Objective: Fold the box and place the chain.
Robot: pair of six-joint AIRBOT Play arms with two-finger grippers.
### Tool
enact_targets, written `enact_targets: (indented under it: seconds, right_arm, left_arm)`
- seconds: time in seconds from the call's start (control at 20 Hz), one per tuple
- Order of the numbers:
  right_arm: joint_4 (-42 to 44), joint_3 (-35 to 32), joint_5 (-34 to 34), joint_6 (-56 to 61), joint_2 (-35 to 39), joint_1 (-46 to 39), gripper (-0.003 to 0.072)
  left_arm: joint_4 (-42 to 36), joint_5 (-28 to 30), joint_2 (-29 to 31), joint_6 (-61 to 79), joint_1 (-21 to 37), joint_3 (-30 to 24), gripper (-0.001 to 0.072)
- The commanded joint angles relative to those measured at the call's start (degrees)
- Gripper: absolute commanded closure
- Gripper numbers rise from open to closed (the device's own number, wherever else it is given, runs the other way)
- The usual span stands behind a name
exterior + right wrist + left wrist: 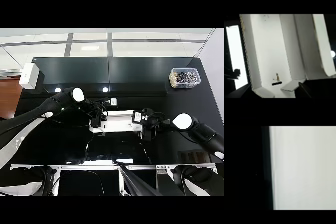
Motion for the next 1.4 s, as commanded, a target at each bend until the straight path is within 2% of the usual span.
enact_targets:
  seconds: [0.0,0.35,0.45,0.65,0.95,1.35]
  right_arm:
    - [0.4,1.0,0.0,0.0,0.0,-1.1,-0.0026]
    - [0.9,1.1,-2.2,0.0,-0.7,-2.2,-0.0026]
    - [4.3,1.1,-2.1,-2.7,-1.7,-2.8,-0.0026]
    - [10.6,1.1,-0.8,-12.9,-4.3,-3.3,-0.0025]
    - [14.9,1.1,4.2,-16.3,-6.1,-5.5,-0.0022]
    - [16.9,1.1,5.1,-18.3,-9.8,-4.7,-0.0021]
  left_arm:
    - [0.0,-0.1,0.0,0.0,0.0,0.0,0.0683]
    - [0.0,0.0,0.0,0.0,0.0,0.0,0.0684]
    - [0.0,0.0,0.0,0.0,0.0,0.0,0.0683]
    - [0.1,-0.1,0.0,0.0,0.0,0.0,0.0683]
    - [0.3,-0.1,0.0,0.0,0.0,0.0,0.0684]
    - [0.3,-0.1,0.0,0.0,0.0,0.0,0.0683]
